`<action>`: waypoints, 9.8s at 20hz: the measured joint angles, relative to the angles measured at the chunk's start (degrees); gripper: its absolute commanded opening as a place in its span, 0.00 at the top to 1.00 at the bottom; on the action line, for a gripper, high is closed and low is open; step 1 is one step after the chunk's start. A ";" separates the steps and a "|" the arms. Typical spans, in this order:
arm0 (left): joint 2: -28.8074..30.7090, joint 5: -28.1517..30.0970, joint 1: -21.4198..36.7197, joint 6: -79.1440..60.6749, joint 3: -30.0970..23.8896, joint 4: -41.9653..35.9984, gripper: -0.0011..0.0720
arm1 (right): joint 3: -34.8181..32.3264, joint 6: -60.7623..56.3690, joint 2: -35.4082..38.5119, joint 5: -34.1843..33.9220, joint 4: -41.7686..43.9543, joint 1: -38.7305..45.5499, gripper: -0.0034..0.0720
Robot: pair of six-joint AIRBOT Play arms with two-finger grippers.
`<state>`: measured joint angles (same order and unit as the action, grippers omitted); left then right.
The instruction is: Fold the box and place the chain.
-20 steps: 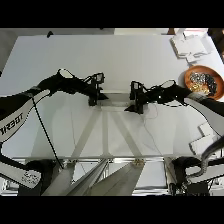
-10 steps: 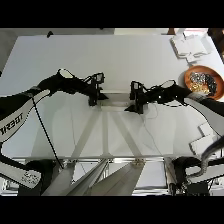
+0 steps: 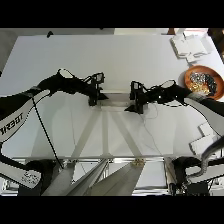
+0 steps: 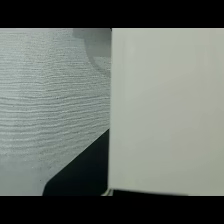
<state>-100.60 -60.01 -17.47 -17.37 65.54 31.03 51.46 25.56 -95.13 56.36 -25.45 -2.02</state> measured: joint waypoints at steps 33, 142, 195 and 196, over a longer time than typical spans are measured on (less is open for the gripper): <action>11.82 -16.02 4.55 17.38 -0.02 14.93 0.98 | -0.02 -0.02 0.00 -0.02 0.02 -0.02 0.43; 9.99 7.93 -4.92 13.81 -7.91 22.43 0.45 | -0.02 0.00 0.00 0.02 0.00 -0.02 0.43; 21.88 0.39 -0.50 18.47 -7.91 11.52 0.98 | -0.02 0.00 0.00 0.00 0.02 -0.02 0.43; 22.91 0.39 0.48 21.09 -7.91 12.02 0.98 | -0.02 0.00 0.00 0.00 0.02 -0.02 0.43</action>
<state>-77.69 -59.61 -16.99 3.73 57.63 43.05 51.44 25.56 -95.13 56.36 -25.43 -2.04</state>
